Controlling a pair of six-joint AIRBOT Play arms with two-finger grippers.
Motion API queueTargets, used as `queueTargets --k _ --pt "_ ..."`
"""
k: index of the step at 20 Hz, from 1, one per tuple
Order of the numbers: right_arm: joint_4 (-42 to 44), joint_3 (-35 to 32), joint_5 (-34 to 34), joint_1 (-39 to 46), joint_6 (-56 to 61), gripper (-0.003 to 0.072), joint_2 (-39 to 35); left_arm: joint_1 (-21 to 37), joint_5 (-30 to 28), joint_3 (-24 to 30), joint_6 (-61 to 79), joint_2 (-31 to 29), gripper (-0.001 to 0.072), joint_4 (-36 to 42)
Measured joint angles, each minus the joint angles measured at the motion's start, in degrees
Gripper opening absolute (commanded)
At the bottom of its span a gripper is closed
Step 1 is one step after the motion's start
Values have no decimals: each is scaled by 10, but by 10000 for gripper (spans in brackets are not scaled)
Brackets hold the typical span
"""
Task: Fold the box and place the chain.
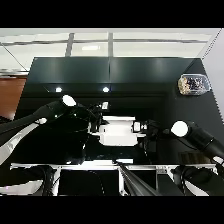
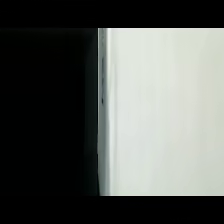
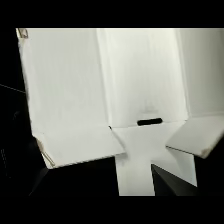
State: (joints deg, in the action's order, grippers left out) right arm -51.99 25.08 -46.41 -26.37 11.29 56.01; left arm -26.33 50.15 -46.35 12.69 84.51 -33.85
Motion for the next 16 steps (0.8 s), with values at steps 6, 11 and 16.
queueTargets --k 6,11,16 --pt "59 -9 71 -40 -15 686 6 0 0 0 -4 0 26 0" --pt "81 2 91 -50 -24 686 -1 0 0 0 -12 0 26 3" --pt "66 25 86 -25 -27 686 -7 0 0 0 -10 0 26 2"
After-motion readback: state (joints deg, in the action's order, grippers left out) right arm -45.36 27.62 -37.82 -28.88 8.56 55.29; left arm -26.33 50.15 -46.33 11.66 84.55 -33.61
